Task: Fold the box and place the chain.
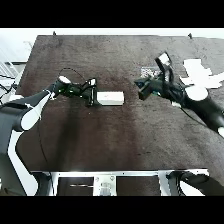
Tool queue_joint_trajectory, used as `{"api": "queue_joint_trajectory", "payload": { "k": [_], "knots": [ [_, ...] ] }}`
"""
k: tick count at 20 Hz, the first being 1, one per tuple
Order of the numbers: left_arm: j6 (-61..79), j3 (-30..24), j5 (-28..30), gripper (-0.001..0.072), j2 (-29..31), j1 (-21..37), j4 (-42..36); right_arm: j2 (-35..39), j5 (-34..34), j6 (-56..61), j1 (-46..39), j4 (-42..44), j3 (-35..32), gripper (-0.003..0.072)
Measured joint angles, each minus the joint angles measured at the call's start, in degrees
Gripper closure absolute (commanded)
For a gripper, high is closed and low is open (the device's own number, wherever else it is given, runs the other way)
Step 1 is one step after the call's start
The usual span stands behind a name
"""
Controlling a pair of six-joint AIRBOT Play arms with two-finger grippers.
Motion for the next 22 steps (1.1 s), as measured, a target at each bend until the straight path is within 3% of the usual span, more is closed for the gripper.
{"api": "queue_joint_trajectory", "payload": {
  "k": [6,13,14,15,16,22],
  "knots": [
    [0.0,0.0,-0.02,0.0086,0.0,0.0,-0.02,8.24,-9.01,0.5,-0.59,0.02,-14.6,0.0675],
    [0.0,0.02,-0.26,0.0089,0.0,0.0,-0.09,9.55,-10.91,0.57,-0.68,0.0,-18.73,0.0675],
    [0.0,0.0,-0.37,0.0119,0.0,0.0,-0.11,9.6,-10.99,0.57,-0.68,0.0,-18.86,0.0675],
    [0.02,0.0,-0.42,0.0511,0.0,0.02,-0.28,9.62,-11.06,0.57,-0.68,0.0,-18.97,0.0675],
    [0.0,0.0,-0.48,0.0692,0.0,0.02,-0.59,9.66,-11.1,0.57,-0.68,0.0,-19.04,0.0675],
    [-5.4,0.94,-1.99,0.0698,1.92,0.17,-3.04,9.66,-11.19,0.59,-0.68,-0.02,-19.17,0.0675]
  ]
}}
